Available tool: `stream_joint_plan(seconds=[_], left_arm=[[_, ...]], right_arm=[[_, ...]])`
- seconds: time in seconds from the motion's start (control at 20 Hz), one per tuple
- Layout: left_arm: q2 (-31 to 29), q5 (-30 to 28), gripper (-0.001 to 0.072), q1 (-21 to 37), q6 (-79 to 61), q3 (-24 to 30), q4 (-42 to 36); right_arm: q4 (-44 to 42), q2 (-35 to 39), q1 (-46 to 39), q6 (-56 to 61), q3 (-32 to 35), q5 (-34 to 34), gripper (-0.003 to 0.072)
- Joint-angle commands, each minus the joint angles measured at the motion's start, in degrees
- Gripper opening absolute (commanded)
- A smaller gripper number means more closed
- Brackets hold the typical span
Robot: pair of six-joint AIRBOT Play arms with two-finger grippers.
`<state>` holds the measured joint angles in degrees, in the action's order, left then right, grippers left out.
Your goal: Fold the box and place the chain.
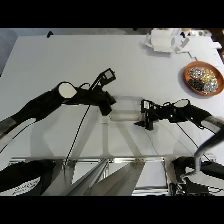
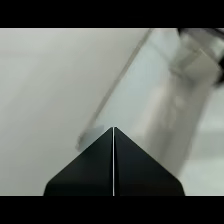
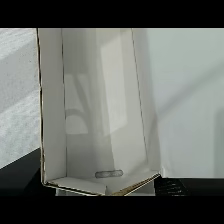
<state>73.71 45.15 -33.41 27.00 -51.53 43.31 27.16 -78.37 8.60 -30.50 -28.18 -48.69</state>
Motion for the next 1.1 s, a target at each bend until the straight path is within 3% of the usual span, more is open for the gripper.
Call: stream_joint_plan(seconds=[0.0, 0.55, 0.65, 0.75, 0.85, 1.05], left_arm=[[-4.9, 14.3, 0.0004, 0.8, -0.2, 0.0, 16.5], [3.2, 15.3, 0.0023, 0.8, -15.2, 0.0, 18.3], [4.0, 13.6, 0.0198, 0.8, -19.2, 0.0, 18.4], [4.7, 10.2, 0.0279, 0.8, -21.9, 0.0, 18.4], [5.5, 6.6, 0.0278, 0.8, -23.4, 0.0, 18.2], [8.4, 4.7, 0.0272, 0.7, -25.9, 0.0, 16.0]], right_arm=[[0.0, 0.0, 0.0, 0.0, 0.0, 0.0, 0.0398], [0.0, 0.0, 0.0, 0.0, 0.0, 0.0, 0.0398], [0.0, 0.0, 0.0, 0.0, 0.0, 0.0, 0.0398], [0.0, 0.0, 0.0, 0.0, 0.0, 0.0, 0.0398], [0.0, 0.0, 0.0, 0.0, 0.0, 0.0, 0.0398], [0.0, 0.0, 0.0, 0.0, 0.0, 0.0, 0.0398]])
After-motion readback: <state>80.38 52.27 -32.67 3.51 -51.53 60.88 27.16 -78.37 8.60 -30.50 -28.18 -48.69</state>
